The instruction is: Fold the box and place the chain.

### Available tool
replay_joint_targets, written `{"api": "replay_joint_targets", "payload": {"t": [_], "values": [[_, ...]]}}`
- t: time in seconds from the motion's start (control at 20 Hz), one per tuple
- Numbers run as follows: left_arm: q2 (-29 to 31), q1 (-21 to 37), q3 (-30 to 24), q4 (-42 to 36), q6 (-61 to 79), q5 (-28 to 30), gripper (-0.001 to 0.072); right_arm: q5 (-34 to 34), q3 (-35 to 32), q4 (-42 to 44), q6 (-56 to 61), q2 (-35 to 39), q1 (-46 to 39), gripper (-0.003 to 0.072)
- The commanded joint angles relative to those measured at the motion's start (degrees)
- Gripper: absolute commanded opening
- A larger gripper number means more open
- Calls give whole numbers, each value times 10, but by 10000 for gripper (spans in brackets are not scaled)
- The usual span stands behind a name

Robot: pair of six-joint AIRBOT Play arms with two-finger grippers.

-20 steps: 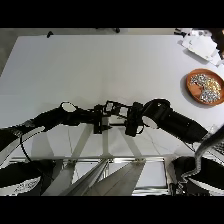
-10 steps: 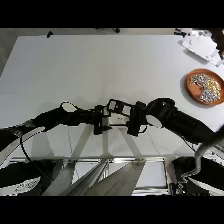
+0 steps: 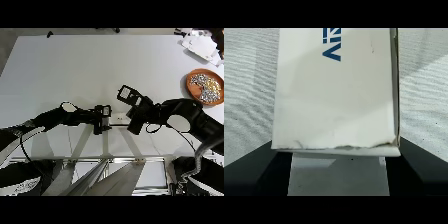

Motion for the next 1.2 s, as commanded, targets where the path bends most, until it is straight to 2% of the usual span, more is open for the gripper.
{"api": "replay_joint_targets", "payload": {"t": [0.0,0.15,0.3,0.8,1.15], "values": [[0,0,0,0,0,0,319,-153,-85,160,-22,7,-3,11],[0,0,0,0,0,0,319,-208,-144,219,-41,0,-3,10],[0,0,0,0,0,0,319,-212,-163,265,-86,-12,-3,10],[0,0,0,0,0,1,319,-215,-167,270,-97,-36,7,9],[0,0,0,0,0,1,319,-209,-202,271,-93,-37,7,8]]}}
